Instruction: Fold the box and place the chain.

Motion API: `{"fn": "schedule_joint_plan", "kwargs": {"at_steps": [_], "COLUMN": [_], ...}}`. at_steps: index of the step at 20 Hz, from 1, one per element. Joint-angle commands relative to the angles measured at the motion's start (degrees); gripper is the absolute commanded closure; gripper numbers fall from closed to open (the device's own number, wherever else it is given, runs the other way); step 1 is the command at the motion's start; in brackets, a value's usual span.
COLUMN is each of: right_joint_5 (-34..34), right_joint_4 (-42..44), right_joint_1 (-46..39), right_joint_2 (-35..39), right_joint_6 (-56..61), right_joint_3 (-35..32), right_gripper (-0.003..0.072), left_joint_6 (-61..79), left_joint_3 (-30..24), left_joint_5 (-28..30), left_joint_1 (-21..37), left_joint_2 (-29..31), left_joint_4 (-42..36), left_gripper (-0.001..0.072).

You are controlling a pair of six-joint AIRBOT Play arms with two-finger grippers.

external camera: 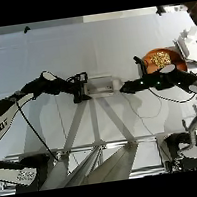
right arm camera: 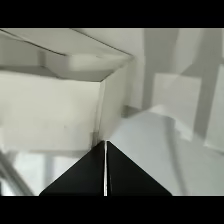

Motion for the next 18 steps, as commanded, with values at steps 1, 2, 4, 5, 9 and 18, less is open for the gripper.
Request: {"fn": "schedule_joint_plan", "kwargs": {"at_steps": [1, 2, 4, 5, 9, 18], "right_joint_5": [-0.68, -2.08, -3.72, -4.11, -9.7, -16.85], "right_joint_4": [4.09, 4.09, 4.04, 3.98, 1.99, -22.47], "right_joint_1": [1.18, 1.44, 2.27, 3.08, 7.52, 15.1], "right_joint_2": [1.95, 2.58, 3.28, 3.32, 3.32, 3.32], "right_joint_6": [-0.22, 0.98, 2.03, 2.03, 2.01, 18.14], "right_joint_3": [-0.02, -0.02, -0.02, -0.02, -0.02, 5.25], "right_gripper": [0.0607, 0.0509, 0.0424, 0.0424, 0.0337, 0.0337], "left_joint_6": [0.02, 0.02, 0.02, 0.02, 0.02, 0.02], "left_joint_3": [-0.02, 0.0, 0.0, -0.02, -0.02, -0.02], "left_joint_5": [0.02, 0.02, 0.02, 0.0, 0.02, 0.02], "left_joint_1": [0.02, 0.02, 0.02, 0.02, 0.02, 0.02], "left_joint_2": [0.07, 0.04, 0.04, 0.04, 0.04, 0.04], "left_joint_4": [0.0, 0.0, 0.0, 0.0, 0.0, 0.0], "left_gripper": [0.0551, 0.0551, 0.0551, 0.0551, 0.0551, 0.0551]}}
